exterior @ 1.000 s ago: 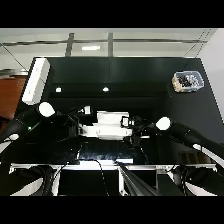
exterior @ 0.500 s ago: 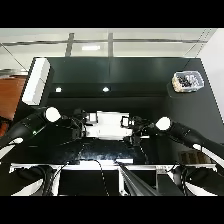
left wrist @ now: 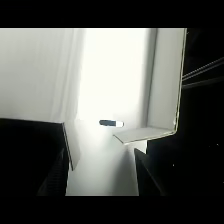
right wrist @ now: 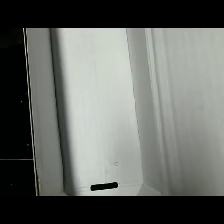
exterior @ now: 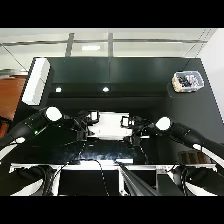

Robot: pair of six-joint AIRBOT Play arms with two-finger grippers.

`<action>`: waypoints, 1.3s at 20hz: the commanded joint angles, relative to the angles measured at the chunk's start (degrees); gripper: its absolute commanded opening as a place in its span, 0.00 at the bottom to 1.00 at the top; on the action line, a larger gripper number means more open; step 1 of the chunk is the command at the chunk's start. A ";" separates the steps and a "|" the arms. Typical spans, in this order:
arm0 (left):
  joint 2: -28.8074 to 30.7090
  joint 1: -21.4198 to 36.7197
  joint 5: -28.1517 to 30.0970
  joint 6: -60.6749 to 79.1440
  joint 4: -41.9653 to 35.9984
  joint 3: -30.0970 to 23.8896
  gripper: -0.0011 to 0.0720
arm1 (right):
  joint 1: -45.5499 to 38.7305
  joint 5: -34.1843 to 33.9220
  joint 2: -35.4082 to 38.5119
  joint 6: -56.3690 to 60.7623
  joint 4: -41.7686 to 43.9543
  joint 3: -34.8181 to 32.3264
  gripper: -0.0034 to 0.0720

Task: Fold the box and place the chain.

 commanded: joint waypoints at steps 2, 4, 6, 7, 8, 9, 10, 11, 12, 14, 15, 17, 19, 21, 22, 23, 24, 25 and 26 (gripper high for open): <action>-0.52 -0.07 -0.31 0.46 -4.42 -0.02 0.57 | 0.00 0.00 -0.04 0.02 0.00 0.02 0.61; -0.74 -0.04 -0.44 0.46 -5.05 -0.02 0.54 | 0.00 0.00 -0.04 0.02 0.00 0.00 0.60; -1.68 -0.07 -0.44 0.46 -4.11 -0.02 0.50 | 0.00 0.00 -0.04 0.02 0.00 0.00 0.61; -2.23 -0.07 -0.44 0.46 -4.17 -0.02 0.46 | 0.00 0.00 -0.04 0.02 0.00 0.00 0.60; -2.58 -0.09 -0.37 0.46 -4.20 -0.02 0.46 | 0.00 0.00 -0.04 0.02 0.00 0.00 0.60; -2.62 -0.11 -0.17 0.46 -4.24 -0.02 0.46 | 0.00 0.00 -0.04 0.02 0.00 0.02 0.61; -2.60 -0.17 -0.17 0.46 -4.59 0.02 0.46 | 0.00 0.00 -0.04 0.02 0.00 0.00 0.60; -2.60 -0.24 -0.22 0.44 -4.87 0.04 0.46 | 0.00 0.00 -0.04 0.02 0.00 0.02 0.60; -2.60 -0.28 -0.22 0.44 -5.05 0.04 0.46 | 0.00 0.00 -0.04 0.02 0.00 0.00 0.60; -2.60 -0.28 -0.22 0.44 -6.27 0.04 0.46 | 0.00 0.00 -0.04 0.02 0.00 0.02 0.60; -2.60 -0.37 -0.37 0.46 -7.02 0.04 0.46 | 0.00 0.00 -0.04 0.02 0.00 0.00 0.60; -2.58 -0.70 -1.31 0.70 -7.39 0.04 0.46 | 0.00 0.00 -0.04 0.02 0.00 0.02 0.61; -2.58 -1.38 -1.16 0.70 -7.58 0.04 0.46 | 0.00 0.00 -0.04 0.02 0.00 0.00 0.60; -2.58 -2.01 -1.07 0.70 -7.61 0.04 0.46 | 0.00 0.00 -0.04 0.02 0.00 0.00 0.61; -2.58 -2.25 -1.05 0.70 -7.61 0.04 0.46 | 0.00 0.00 -0.04 0.02 0.00 0.02 0.60; -2.58 -2.34 -1.07 0.66 -7.69 0.04 0.40 | 0.00 0.00 -0.04 0.02 0.00 0.00 0.61; -2.58 -2.34 -1.18 0.66 -8.07 0.04 0.33 | 0.00 0.00 -0.04 0.02 0.00 0.02 0.60; -2.58 -2.32 -1.11 0.66 -8.68 0.04 0.32 | 0.00 0.00 -0.04 0.02 0.00 0.00 0.61; -2.60 -2.34 -1.09 0.66 -9.31 0.04 0.31 | 0.00 0.00 -0.04 0.02 0.00 0.02 0.60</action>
